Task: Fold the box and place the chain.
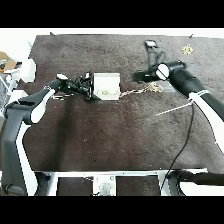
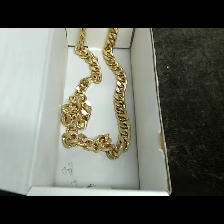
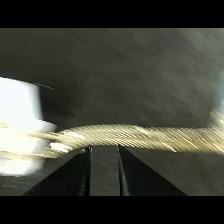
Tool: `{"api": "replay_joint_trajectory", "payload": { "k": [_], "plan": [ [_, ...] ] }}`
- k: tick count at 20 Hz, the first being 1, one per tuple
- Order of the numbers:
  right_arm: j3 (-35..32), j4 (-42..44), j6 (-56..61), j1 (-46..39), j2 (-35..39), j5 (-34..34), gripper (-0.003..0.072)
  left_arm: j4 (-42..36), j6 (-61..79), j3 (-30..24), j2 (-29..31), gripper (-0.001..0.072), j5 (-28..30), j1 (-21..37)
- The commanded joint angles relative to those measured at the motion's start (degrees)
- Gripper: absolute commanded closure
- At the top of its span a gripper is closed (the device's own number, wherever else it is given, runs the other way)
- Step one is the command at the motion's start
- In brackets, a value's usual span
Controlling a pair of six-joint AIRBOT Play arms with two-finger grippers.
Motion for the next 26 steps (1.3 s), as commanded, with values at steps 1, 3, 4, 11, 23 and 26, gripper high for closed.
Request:
{"api": "replay_joint_trajectory", "payload": {
  "k": [1, 3, 4, 11, 23, 26],
  "plan": [
    [-9.2, 3.26, 4.48, -7.76, 0.37, -6.4, 0.0489, 0.0, 0.0, -0.02, -0.02, 0.0351, 0.02, 0.02],
    [-12.92, 9.64, 4.79, -10.93, -1.75, -15.67, 0.0489, 0.0, 0.0, -0.02, -0.02, 0.0352, 0.0, 0.0],
    [-13.07, 12.85, 4.17, -11.87, -3.61, -17.7, 0.0489, 0.0, 0.0, -0.02, -0.02, 0.0352, 0.02, 0.0],
    [-12.83, 18.29, 2.47, -11.96, -9.29, -24.04, 0.0489, 0.0, 0.0, -0.02, -0.02, 0.0352, 0.02, 0.0],
    [-12.83, 20.98, -1.7, -9.29, -2.64, -20.83, 0.0684, 0.0, 0.0, -0.02, -0.02, 0.0352, 0.02, 0.0],
    [-11.93, 20.98, -3.5, -5.46, 7.06, -20.83, 0.0684, 0.0, 0.0, -0.02, -0.02, 0.0352, 0.02, 0.0]
  ]
}}
